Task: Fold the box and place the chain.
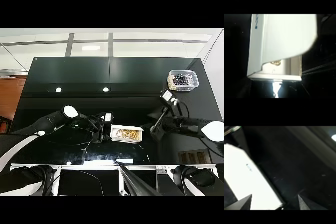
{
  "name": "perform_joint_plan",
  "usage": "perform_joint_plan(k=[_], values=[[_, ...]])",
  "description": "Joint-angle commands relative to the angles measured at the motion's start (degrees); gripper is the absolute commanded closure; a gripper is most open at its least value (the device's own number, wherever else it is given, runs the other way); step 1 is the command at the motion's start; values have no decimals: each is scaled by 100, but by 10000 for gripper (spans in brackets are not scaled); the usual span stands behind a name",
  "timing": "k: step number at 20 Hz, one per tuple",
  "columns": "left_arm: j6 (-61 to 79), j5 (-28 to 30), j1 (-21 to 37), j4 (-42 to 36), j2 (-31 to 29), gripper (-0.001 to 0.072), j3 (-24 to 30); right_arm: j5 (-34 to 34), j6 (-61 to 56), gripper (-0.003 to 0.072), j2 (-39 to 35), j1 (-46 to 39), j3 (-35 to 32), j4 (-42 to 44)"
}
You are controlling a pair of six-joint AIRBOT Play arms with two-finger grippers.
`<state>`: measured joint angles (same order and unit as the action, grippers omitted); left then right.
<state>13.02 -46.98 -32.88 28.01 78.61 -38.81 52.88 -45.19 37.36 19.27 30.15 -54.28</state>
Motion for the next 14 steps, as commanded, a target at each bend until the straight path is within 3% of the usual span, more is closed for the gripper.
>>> perform_joint_plan(k=[1,6,14], values=[[2,0,-2,2,4,427,-2,-61,457,-10,-13,317,-280,387],[2,0,-2,2,4,427,-2,7,1226,-11,-11,822,-280,44],[2,0,-2,0,4,428,-2,116,1805,-10,426,907,-280,74]])
